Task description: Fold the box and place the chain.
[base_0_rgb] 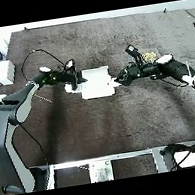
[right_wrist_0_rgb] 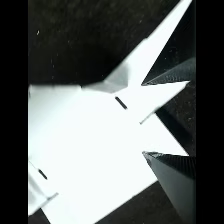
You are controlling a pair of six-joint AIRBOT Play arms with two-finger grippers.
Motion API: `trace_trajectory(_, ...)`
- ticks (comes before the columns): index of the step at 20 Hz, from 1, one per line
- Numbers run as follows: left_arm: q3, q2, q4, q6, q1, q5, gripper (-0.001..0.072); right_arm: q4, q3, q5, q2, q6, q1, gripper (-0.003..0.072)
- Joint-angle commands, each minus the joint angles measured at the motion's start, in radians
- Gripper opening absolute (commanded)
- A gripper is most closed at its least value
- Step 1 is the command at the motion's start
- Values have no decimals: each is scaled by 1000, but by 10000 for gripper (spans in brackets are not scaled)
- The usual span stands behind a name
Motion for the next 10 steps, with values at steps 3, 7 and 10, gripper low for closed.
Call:
trace_trajectory(3,0,0,11,6,0,4,11,-14,0,-3,1,-91,19,488)
trace_trajectory(7,0,0,46,-19,0,4,12,-19,0,5,-11,-250,50,717)
trace_trajectory(10,0,0,46,-19,0,5,12,-112,0,3,-43,-285,92,717)
